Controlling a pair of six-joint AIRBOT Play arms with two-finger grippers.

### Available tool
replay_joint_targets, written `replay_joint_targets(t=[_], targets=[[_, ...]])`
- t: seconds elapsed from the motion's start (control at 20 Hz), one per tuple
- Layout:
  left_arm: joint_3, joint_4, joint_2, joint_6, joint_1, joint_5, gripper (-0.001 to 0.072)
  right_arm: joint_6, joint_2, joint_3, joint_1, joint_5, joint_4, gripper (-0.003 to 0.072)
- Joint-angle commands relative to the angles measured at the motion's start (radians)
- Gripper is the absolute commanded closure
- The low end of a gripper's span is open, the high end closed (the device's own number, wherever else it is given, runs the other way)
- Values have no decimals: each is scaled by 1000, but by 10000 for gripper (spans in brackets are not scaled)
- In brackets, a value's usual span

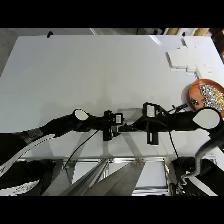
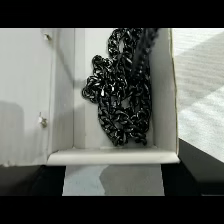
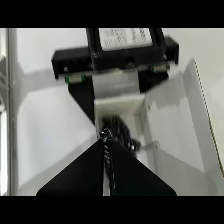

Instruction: Fold the box and place the chain.

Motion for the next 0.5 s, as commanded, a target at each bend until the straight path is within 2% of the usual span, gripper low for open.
replay_joint_targets(t=[0.0,0.05,0.1,0.15,0.2,0.3,0.45], targets=[[0,0,1,0,0,0,506,105,-42,0,120,-185,-24,668],[0,0,1,0,0,0,506,169,-60,0,133,-212,-79,668],[0,0,1,0,0,0,506,235,-76,0,137,-219,-146,625],[0,0,1,0,0,0,506,288,-87,0,137,-217,-203,530],[0,0,1,0,0,0,506,343,-90,0,136,-214,-258,483],[0,0,1,0,0,0,505,392,-77,26,117,-137,-355,487],[0,0,1,0,0,0,506,340,-34,89,-19,6,-424,488]])
